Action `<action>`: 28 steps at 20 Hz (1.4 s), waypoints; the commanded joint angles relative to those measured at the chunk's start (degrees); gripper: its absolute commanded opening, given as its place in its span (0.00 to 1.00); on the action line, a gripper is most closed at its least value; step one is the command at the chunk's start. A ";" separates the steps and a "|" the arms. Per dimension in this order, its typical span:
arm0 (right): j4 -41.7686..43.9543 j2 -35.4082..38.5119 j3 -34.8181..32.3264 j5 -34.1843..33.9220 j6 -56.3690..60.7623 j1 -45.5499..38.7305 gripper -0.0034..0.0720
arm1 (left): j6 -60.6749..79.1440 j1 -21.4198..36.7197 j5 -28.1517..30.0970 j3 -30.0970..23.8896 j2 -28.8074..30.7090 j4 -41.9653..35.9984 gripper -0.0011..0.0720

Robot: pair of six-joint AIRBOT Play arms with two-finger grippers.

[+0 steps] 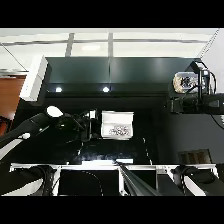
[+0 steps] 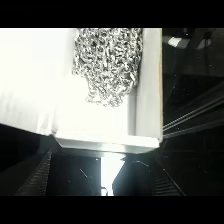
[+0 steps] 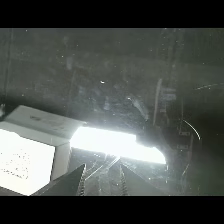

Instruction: Fold the box and place the chain.

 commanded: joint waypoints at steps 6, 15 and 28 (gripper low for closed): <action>-0.02 0.02 0.00 -0.46 0.07 -0.02 0.40 | 0.92 0.04 -0.48 1.27 -1.46 -0.61 0.98; -0.02 0.04 0.00 -0.52 0.07 -0.02 0.40 | 2.36 -1.44 -1.07 1.27 -1.49 -0.94 0.98; 0.94 0.02 0.00 -0.72 0.07 -0.02 0.40 | 2.36 -2.03 -0.81 1.31 -1.51 -0.83 0.98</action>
